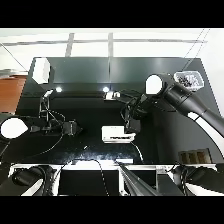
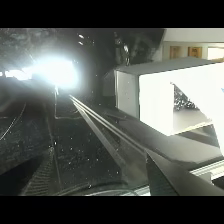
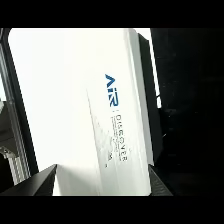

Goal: Fold the box and place the chain.

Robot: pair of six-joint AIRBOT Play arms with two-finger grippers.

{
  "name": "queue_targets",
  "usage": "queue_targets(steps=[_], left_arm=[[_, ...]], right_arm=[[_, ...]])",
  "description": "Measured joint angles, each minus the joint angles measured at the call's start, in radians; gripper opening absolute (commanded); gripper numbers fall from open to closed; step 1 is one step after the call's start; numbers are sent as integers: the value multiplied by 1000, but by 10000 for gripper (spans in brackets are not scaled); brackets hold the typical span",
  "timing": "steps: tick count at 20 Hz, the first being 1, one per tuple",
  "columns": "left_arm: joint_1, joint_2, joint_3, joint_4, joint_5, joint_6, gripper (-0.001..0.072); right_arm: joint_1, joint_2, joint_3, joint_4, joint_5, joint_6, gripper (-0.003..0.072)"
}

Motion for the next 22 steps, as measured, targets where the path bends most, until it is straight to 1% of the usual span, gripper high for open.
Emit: queue_targets(steps=[7,15,22], left_arm=[[0,0,0,0,-5,0,646],[0,0,0,0,-7,0,646],[0,0,0,0,-6,0,646]], right_arm=[[52,0,-6,-20,7,12,702],[83,0,-24,-51,-50,41,702],[102,0,-27,-52,-74,53,702]])
